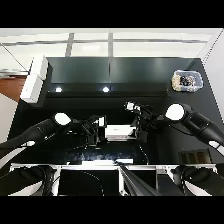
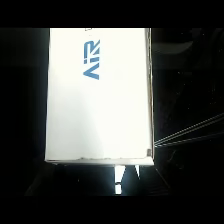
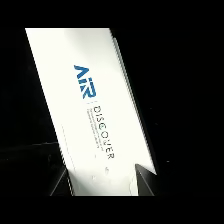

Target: Fold the box and place the chain.

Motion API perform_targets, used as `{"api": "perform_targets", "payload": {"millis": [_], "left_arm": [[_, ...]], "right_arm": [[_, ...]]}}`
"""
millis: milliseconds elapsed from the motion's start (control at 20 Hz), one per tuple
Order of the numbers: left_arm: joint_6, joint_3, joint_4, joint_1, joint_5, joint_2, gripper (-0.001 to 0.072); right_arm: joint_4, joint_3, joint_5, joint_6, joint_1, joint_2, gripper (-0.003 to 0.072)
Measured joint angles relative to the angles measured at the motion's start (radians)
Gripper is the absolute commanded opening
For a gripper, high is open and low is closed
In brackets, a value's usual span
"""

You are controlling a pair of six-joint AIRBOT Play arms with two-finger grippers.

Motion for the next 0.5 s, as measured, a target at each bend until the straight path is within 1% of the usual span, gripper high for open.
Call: {"api": "perform_targets", "payload": {"millis": [500], "left_arm": [[0.000, 0.000, 0.000, 0.000, 0.002, 0.000, 0.0502]], "right_arm": [[-0.021, 0.015, 0.023, 0.035, 0.000, 0.005, 0.0503]]}}
